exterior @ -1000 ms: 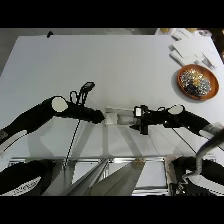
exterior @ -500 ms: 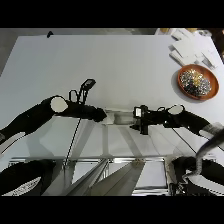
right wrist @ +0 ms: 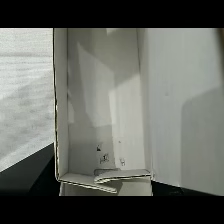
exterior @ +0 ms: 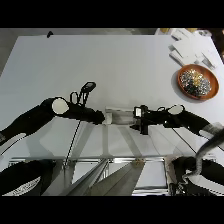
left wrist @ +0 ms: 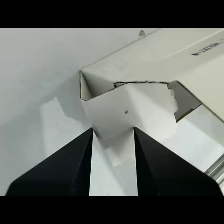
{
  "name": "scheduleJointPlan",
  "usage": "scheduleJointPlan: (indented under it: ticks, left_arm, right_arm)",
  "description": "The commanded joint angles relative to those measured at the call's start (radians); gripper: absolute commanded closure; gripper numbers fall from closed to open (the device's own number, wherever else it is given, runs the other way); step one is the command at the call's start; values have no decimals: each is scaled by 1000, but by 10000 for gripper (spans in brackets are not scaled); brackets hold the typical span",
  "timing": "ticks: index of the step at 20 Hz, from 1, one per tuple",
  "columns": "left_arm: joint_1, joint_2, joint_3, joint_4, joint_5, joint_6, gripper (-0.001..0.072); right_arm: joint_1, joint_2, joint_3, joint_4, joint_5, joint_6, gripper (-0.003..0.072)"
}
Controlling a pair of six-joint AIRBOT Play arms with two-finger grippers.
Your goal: Fold the box and place the chain.
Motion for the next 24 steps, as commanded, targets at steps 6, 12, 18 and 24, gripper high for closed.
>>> scheduleJointPlan:
  ticks: [6,12,18,24]
  left_arm:
    - [-49,0,2,-8,19,-39,296]
    - [-75,-37,62,49,19,-132,297]
    - [-105,-81,104,202,-4,-321,297]
    - [-134,-102,178,316,-57,-451,297]
  right_arm:
    - [0,0,0,1,0,0,289]
    - [0,0,0,1,0,0,289]
    - [0,0,0,1,0,0,289]
    - [0,0,0,1,0,0,289]
